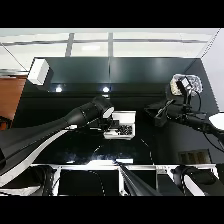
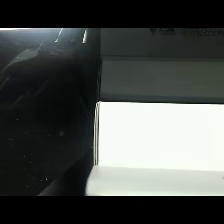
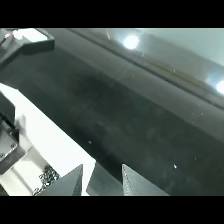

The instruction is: Fold the box and place the chain.

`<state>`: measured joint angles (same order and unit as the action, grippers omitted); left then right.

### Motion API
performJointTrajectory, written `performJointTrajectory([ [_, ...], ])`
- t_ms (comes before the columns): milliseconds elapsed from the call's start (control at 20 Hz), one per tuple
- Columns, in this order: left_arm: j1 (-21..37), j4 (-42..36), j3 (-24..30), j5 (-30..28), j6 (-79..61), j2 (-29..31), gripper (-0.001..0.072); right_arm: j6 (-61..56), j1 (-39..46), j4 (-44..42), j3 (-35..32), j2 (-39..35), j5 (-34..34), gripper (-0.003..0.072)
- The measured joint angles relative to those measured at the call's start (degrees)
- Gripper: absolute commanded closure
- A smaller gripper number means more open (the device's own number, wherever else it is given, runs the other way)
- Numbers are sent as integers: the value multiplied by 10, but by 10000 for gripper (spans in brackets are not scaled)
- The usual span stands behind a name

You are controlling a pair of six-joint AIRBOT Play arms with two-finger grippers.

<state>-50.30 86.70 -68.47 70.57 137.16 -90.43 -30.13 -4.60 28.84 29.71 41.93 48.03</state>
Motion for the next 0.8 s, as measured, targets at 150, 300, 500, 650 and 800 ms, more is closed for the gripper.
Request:
performJointTrajectory([
  [150,-1,-4,0,-5,13,3,436,-2,10,5,0,-3,30,388],
  [300,-1,-5,0,-6,23,14,201,-2,15,12,0,-3,42,388],
  [500,-1,4,0,7,-1,58,196,-2,17,16,0,-4,48,388],
  [650,3,18,1,44,-90,112,196,-2,17,18,0,-4,47,389],
  [800,27,33,27,93,-181,181,196,-2,17,21,0,-4,53,389],
])
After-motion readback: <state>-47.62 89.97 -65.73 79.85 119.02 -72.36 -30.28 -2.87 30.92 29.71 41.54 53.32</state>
